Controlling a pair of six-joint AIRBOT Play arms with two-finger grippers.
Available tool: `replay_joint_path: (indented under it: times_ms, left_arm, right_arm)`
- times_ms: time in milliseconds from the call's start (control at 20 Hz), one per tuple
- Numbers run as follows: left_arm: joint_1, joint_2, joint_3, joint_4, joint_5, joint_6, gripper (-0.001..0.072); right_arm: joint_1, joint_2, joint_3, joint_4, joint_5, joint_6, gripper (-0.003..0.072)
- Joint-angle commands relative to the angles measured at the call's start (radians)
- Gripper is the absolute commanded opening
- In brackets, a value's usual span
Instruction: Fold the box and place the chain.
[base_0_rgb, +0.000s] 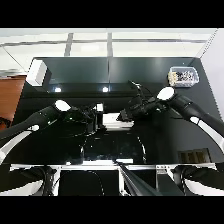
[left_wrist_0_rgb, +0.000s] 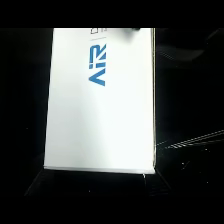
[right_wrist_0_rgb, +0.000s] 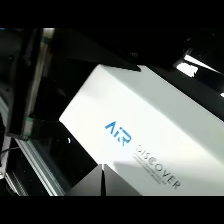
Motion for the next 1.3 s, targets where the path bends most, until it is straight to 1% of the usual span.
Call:
replay_joint_path:
  times_ms: [0, 150, 450, 700, 900, 1000, 1100, 1150, 1200, 1250]
  left_arm:
    - [0.0, -0.001, 0.0, 0.0, 0.0, 0.0, 0.0398]
    - [0.0, -0.001, 0.0, 0.0, 0.0, 0.0, 0.0398]
    - [0.0, -0.001, 0.0, 0.0, 0.0, 0.0, 0.0398]
    - [0.0, 0.0, 0.0, -0.001, 0.0, 0.0, 0.0399]
    - [0.0, 0.0, 0.0, -0.004, 0.0, 0.0, 0.0399]
    - [0.002, 0.001, 0.002, -0.003, -0.001, -0.002, 0.0399]
    - [0.008, 0.013, 0.02, 0.022, -0.04, -0.019, 0.0412]
    - [0.013, 0.026, 0.037, 0.057, -0.074, -0.048, 0.0474]
    - [0.016, 0.043, 0.057, 0.093, -0.113, -0.097, 0.0676]
    - [0.019, 0.068, 0.077, 0.12, -0.142, -0.164, 0.0718]
  right_arm:
    - [-0.001, -0.054, -0.003, -0.011, -0.022, 0.009, 0.001]
    - [-0.001, -0.064, -0.003, -0.053, -0.039, 0.01, 0.001]
    - [-0.001, -0.064, -0.003, -0.058, -0.072, 0.009, 0.0009]
    - [-0.01, -0.063, -0.002, -0.053, -0.062, -0.002, 0.001]
    - [-0.082, -0.033, 0.043, -0.016, 0.075, -0.043, 0.0011]
    - [-0.145, 0.019, 0.072, 0.006, 0.138, -0.051, 0.0011]
    - [-0.233, 0.099, 0.078, -0.004, 0.177, -0.051, 0.0011]
    - [-0.282, 0.138, 0.078, -0.032, 0.198, -0.051, 0.0011]
    - [-0.334, 0.175, 0.078, -0.077, 0.22, -0.045, 0.0011]
    - [-0.39, 0.21, 0.078, -0.129, 0.245, -0.031, 0.0011]
